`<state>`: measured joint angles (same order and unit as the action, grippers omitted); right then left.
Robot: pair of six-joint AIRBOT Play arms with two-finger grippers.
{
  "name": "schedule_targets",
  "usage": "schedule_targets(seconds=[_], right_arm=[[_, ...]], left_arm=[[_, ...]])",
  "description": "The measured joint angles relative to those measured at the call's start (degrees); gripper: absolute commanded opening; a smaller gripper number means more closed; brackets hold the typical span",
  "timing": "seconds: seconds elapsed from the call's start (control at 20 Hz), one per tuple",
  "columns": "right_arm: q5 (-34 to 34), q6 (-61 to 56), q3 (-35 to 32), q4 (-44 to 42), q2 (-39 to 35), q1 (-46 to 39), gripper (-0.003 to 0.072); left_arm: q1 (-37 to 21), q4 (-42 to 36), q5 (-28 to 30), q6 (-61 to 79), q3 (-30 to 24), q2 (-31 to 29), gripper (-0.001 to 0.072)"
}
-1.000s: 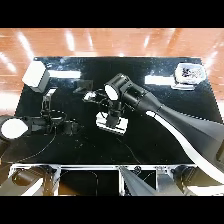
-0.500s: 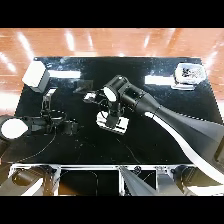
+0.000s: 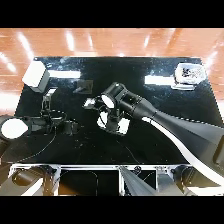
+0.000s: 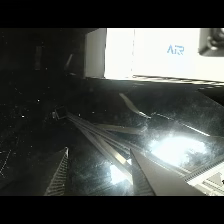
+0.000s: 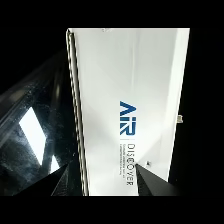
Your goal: Fold the box and place the chain.
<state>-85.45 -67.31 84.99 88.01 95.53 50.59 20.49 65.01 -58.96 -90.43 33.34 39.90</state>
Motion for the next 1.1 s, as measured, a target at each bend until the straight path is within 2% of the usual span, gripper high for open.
schedule_targets(seconds=[0.3,0.55,0.7,0.75,0.85,1.1], right_arm=[[0.02,-0.46,0.20,0.61,-0.76,0.04,0.0525],[0.00,-3.85,1.16,2.67,-4.52,-0.55,0.0508],[1.03,-11.69,0.87,2.71,-8.37,-2.32,0.0056],[2.34,-15.78,-0.46,2.05,-10.38,-3.15,0.0040],[8.17,-27.91,-7.63,2.14,-17.05,-4.68,0.0040],[35.01,-68.98,-38.36,-0.42,-36.52,-4.02,0.0040]], left_arm=[[0.00,0.02,0.00,0.00,0.02,0.00,0.0504],[0.00,0.02,0.46,0.00,0.00,0.00,0.0504],[0.00,0.07,0.72,0.00,0.00,0.00,0.0504],[0.00,0.07,1.25,0.00,0.02,0.00,0.0504],[-0.02,0.74,3.08,0.02,0.00,0.00,0.0504],[-0.63,2.93,9.60,0.04,0.00,0.37,0.0504]])
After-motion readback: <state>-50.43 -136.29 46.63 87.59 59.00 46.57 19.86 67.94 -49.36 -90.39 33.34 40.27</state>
